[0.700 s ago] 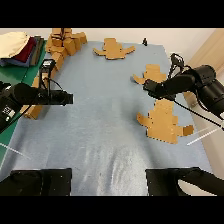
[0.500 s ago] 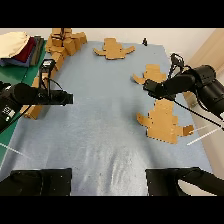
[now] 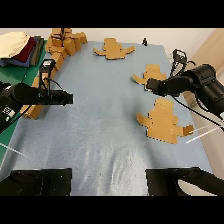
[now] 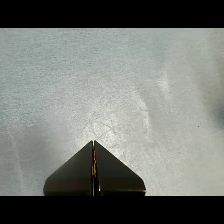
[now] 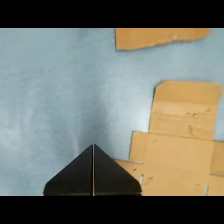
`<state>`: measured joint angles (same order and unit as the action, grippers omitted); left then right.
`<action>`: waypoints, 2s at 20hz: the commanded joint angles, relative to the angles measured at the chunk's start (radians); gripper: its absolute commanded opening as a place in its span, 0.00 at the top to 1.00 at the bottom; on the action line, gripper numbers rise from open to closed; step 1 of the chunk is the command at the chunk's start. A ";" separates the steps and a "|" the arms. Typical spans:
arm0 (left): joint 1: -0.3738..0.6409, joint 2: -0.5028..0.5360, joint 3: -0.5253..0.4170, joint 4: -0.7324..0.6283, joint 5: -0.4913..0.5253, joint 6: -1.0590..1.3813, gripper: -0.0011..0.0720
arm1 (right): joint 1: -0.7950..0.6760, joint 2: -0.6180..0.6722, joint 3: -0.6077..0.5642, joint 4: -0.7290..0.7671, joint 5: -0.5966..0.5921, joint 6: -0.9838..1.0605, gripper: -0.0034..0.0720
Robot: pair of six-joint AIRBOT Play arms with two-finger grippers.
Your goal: Fold the box.
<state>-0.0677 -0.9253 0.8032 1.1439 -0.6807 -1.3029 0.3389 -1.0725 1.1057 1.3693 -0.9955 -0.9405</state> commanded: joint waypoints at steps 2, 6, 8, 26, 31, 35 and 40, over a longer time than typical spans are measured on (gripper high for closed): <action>0.000 0.000 0.001 0.000 0.000 0.000 0.96 | 0.000 0.000 0.000 -0.087 0.021 -0.002 0.95; -0.001 -0.001 0.001 0.000 0.038 0.000 0.96 | 0.000 -0.008 0.000 -0.065 0.038 0.018 0.95; -0.001 -0.001 0.001 0.000 0.074 0.000 0.96 | 0.000 -0.018 0.000 -0.076 0.056 0.017 0.95; -0.070 -0.029 0.000 -0.119 0.035 0.005 0.96 | -0.526 -0.036 -0.334 -0.070 -0.400 -0.261 0.29; -0.076 -0.029 0.000 -0.148 0.015 0.004 0.09 | -0.526 -0.070 -0.334 -0.118 -0.242 -0.326 0.29; -0.076 -0.029 0.000 -0.183 -0.001 0.004 0.09 | -0.526 -0.146 -0.334 -0.083 -0.190 -0.439 0.61; -0.076 -0.029 0.000 -0.195 -0.068 0.000 0.09 | -0.517 -0.172 -0.323 0.439 -0.087 -0.769 0.95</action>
<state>-0.1444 -0.9535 0.8032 0.9649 -0.7097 -1.2999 -0.1867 -1.2259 0.7761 1.4334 -1.1671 -1.4925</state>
